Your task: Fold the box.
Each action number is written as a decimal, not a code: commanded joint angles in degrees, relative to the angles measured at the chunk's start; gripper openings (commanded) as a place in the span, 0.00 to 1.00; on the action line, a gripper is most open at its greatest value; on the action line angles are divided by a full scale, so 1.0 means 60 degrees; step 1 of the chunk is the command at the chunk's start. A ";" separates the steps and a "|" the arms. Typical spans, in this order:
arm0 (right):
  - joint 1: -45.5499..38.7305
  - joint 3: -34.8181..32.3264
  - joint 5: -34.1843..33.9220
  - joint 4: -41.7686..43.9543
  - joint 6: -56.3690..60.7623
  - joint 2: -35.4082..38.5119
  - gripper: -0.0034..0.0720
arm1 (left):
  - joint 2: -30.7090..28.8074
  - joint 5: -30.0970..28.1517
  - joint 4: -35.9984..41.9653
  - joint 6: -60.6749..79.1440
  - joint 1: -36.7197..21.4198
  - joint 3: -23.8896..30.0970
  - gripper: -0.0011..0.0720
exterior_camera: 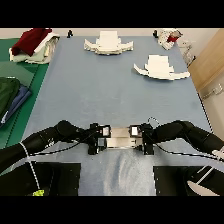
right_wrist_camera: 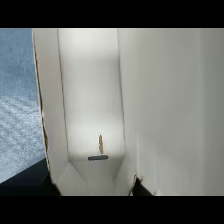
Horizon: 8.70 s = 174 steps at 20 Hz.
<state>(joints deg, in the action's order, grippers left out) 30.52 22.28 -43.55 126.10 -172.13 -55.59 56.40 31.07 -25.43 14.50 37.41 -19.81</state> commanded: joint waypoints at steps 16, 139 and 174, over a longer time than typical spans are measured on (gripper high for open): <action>0.0011 -0.0007 0.0004 0.0051 0.0015 -0.0011 0.75 | -0.0393 0.1337 -0.0914 -0.0925 -0.0619 0.0011 0.97; 0.1239 0.2499 -0.0933 -0.2619 1.3672 0.1246 0.40 | 0.0605 0.0321 -0.0011 -0.0313 0.0597 -0.0073 0.71; 0.1381 -0.0514 -0.0386 -0.2018 0.4003 0.2750 0.42 | 0.0605 0.0324 -0.0011 -0.0313 0.0597 -0.0073 0.71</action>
<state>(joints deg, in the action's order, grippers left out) 38.76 19.35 -46.98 111.70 -146.21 -38.46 60.01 33.01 -25.50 12.62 41.01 -20.21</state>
